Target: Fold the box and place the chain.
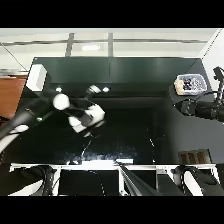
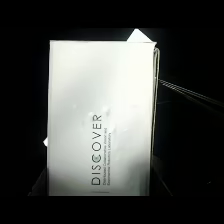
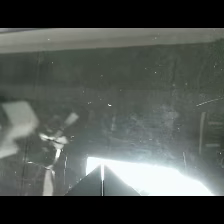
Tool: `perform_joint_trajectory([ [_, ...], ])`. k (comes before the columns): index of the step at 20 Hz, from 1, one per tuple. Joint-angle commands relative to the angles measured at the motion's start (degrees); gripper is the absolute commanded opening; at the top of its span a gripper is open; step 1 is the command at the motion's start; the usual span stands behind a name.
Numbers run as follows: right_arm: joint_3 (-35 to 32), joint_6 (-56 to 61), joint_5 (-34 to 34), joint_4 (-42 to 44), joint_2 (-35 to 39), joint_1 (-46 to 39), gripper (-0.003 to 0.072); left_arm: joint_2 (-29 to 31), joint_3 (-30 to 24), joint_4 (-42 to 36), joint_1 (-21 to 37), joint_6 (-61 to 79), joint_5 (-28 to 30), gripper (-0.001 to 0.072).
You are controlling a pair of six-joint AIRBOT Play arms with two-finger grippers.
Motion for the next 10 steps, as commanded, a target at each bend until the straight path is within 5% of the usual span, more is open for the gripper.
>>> perform_joint_trajectory([
  [1,0.07,0.0,-0.2,-0.04,0.04,0.04,0.0017,5.7,-0.55,6.6,15.39,-11.85,-6.4,0.0201],
  [6,0.07,0.0,-0.52,-0.04,0.04,0.04,0.0017,7.08,-1.16,6.75,40.0,-14.16,-5.25,0.0201],
  [10,0.07,0.0,-0.59,-0.04,0.04,0.04,0.0017,6.19,-1.14,0.79,52.33,-14.12,7.23,0.0201],
])
